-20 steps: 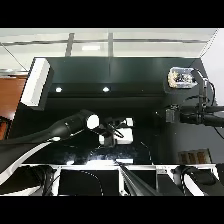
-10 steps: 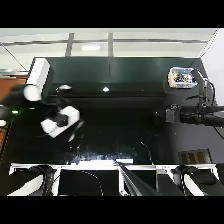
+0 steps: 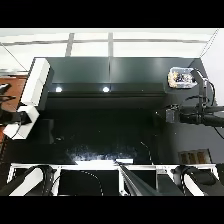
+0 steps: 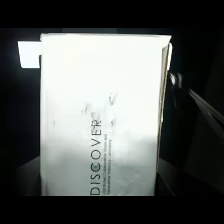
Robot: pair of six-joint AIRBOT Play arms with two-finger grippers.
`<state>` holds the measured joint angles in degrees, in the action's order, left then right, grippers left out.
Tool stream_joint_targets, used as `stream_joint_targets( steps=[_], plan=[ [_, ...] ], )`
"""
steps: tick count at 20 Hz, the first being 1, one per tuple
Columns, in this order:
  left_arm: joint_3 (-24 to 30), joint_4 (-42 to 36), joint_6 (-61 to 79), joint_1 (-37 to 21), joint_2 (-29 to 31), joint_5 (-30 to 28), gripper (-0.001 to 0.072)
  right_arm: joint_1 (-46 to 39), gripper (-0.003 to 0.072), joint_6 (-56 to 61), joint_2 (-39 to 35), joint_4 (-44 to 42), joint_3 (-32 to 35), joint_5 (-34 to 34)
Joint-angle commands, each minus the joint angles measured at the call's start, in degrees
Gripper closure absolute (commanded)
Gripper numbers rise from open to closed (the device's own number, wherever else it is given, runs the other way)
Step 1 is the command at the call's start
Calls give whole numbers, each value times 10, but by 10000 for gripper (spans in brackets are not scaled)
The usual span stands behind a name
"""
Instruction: Fold the box and place the chain.
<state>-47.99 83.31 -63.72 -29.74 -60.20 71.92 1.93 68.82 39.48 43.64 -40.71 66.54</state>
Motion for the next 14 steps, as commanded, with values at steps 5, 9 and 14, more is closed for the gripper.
stream_joint_targets(
  steps=[5,9,14],
  plan=[
    [-2,-17,121,-72,-61,-179,349,0,683,31,0,-1,0,2],
    [-2,-86,184,-66,-104,-210,349,0,683,39,0,0,0,0],
    [-2,-105,191,-56,-126,-224,349,0,682,39,0,2,0,-17]
  ],
)
